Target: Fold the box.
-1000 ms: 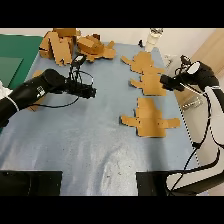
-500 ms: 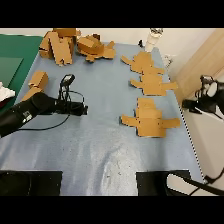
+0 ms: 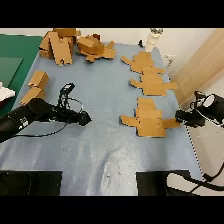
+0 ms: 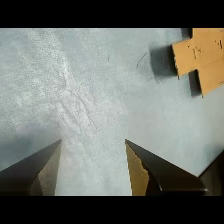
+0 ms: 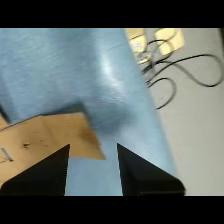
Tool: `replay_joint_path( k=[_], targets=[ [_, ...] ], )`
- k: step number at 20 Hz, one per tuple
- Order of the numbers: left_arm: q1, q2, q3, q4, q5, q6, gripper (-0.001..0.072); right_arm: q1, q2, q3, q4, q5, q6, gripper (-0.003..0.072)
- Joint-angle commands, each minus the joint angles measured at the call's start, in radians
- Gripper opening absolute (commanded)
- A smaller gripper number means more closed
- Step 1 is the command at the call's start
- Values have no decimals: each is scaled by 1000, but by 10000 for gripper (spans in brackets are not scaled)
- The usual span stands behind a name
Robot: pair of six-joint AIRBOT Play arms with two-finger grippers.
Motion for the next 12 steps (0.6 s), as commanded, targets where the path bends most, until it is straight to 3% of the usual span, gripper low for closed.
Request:
replay_joint_path(
  k=[1, 6, 7, 11, 12],
  targets=[
    [1, 2, -3, -3, -31, -26, 594, -6, -41, -4, 178, -63, -96, 460],
    [1, 2, -3, -3, -28, -25, 594, -63, -41, -5, 178, -77, -132, 448],
    [1, 2, -3, -4, -27, -25, 594, -72, -41, -5, 199, -60, -165, 367],
    [1, 2, -2, -79, -25, -25, 594, -74, -41, -5, 364, 56, -339, 341],
    [1, 2, -2, -91, -26, -25, 594, -74, -41, -5, 388, 89, -369, 276]
  ],
)
